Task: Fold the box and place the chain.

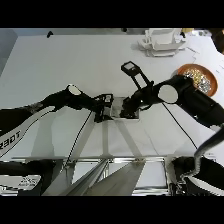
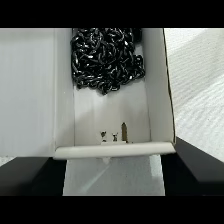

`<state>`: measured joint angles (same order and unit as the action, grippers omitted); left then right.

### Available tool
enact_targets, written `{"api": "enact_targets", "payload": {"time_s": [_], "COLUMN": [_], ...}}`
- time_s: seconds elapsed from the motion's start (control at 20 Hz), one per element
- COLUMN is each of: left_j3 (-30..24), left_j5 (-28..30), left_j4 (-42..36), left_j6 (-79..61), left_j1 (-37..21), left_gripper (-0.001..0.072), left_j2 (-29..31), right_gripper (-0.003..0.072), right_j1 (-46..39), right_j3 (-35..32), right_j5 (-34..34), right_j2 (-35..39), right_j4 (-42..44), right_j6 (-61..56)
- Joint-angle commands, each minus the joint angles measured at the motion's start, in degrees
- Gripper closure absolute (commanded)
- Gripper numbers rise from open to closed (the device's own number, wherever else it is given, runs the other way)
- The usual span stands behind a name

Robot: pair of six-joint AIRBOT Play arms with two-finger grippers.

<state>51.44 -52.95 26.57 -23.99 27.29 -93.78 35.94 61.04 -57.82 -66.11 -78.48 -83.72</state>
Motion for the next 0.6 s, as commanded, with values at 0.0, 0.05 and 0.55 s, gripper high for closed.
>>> {"api": "enact_targets", "payload": {"time_s": [0.0,0.05,0.55], "left_j3": [0.0,0.0,0.0], "left_j5": [0.0,0.0,0.0], "left_j4": [0.0,0.0,0.0], "left_j6": [0.0,0.0,0.0], "left_j1": [-0.1,-0.1,-0.1], "left_gripper": [0.0459,0.0459,0.0459], "left_j2": [0.0,0.0,0.0], "right_gripper": [0.0404,0.0414,0.0416], "right_j1": [0.0,-0.5,-26.7], "right_j3": [8.4,9.8,9.8], "right_j5": [-2.3,-0.9,-9.6], "right_j2": [0.3,0.3,-9.2], "right_j4": [-9.3,-13.2,-9.0], "right_j6": [-1.1,-3.1,-5.7]}}
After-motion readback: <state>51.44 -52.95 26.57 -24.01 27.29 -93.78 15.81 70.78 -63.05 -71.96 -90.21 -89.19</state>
